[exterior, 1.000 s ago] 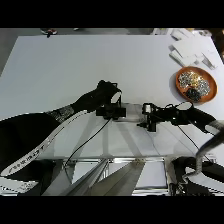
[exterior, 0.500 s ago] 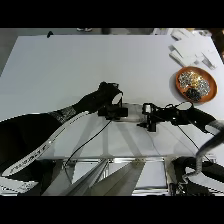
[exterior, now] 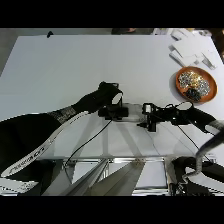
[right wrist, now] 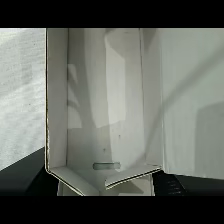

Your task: Fold the box and place the chain.

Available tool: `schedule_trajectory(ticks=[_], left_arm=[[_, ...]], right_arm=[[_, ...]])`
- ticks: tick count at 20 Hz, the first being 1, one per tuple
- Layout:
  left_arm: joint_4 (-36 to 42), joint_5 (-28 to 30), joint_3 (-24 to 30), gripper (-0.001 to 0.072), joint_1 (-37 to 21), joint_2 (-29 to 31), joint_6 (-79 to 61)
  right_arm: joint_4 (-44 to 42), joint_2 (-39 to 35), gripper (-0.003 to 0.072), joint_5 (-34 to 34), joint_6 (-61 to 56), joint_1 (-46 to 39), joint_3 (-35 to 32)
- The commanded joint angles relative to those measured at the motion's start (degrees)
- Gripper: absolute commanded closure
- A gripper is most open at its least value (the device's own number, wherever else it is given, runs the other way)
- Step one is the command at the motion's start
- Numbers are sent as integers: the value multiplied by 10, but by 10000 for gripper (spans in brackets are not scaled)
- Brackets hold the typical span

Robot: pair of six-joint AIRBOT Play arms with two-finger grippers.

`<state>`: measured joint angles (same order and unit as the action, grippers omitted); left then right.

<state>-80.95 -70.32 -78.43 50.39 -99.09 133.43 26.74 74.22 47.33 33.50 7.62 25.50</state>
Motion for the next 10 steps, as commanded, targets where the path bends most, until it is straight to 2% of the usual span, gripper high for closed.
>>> schedule_trajectory(ticks=[1, 4, 7, 8, 9, 10], left_arm=[[-8, -28, 0, 357, -17, 25, -41], [-7, -41, 0, 357, -44, 76, -121], [-7, -83, 0, 357, -82, 140, -242], [-5, -110, 0, 302, -97, 163, -299], [8, -132, 0, 126, -111, 181, -382], [24, -158, 4, 16, -125, 199, -485]], right_arm=[[0, 0, 366, 0, 0, 0, 0], [0, 0, 366, 0, 0, 0, 0], [0, 0, 366, 0, 0, 0, 0], [0, 0, 366, 0, 0, 0, 0], [0, 0, 366, 0, 0, 0, 0], [0, 0, 366, 0, 0, 0, 0]])
